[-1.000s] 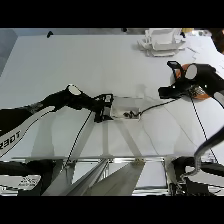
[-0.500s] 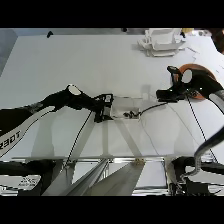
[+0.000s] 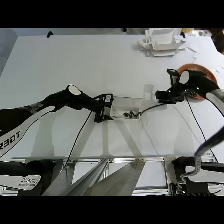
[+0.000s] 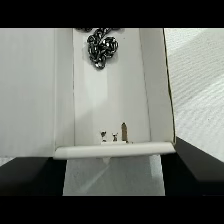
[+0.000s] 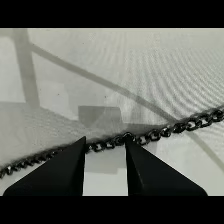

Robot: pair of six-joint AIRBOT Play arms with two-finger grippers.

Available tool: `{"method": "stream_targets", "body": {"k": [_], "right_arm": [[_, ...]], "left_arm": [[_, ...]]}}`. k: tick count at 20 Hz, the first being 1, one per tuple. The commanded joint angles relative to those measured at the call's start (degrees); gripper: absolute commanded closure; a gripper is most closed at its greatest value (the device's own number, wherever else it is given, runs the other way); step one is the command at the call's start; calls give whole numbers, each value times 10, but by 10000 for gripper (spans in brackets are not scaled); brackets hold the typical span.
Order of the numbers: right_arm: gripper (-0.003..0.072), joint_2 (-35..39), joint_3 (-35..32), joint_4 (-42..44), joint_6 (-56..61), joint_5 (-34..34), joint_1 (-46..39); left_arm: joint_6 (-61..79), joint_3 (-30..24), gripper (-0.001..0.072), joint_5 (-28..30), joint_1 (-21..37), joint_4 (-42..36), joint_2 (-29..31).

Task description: Fold the box and place the chain.

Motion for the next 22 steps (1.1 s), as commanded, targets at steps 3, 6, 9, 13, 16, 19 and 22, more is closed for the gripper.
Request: {"method": "stream_targets", "body": {"k": [3, 6, 9, 13, 16, 19, 22], "right_arm": [[529, -5, -2, -2, 3, 14, 0], [646, -6, -2, -1, -10, 30, 0], [668, -5, -2, -2, -56, 31, 11], [668, 23, -2, -2, -69, 19, 28], [666, 46, -2, -7, -65, 15, 28], [450, 47, -2, -15, -10, 28, 29], [448, 47, -2, -24, 18, 31, 28]], "left_arm": [[0, 0, 459, 0, 1, 0, 0], [0, 1, 459, 0, 1, 0, 0], [0, 0, 459, 0, 1, 0, 0], [0, 0, 459, 0, 1, 0, 0], [0, 0, 459, 0, 1, 0, 0], [0, 0, 459, 0, 1, 0, 0], [0, 0, 459, 0, 1, 0, 0]]}}
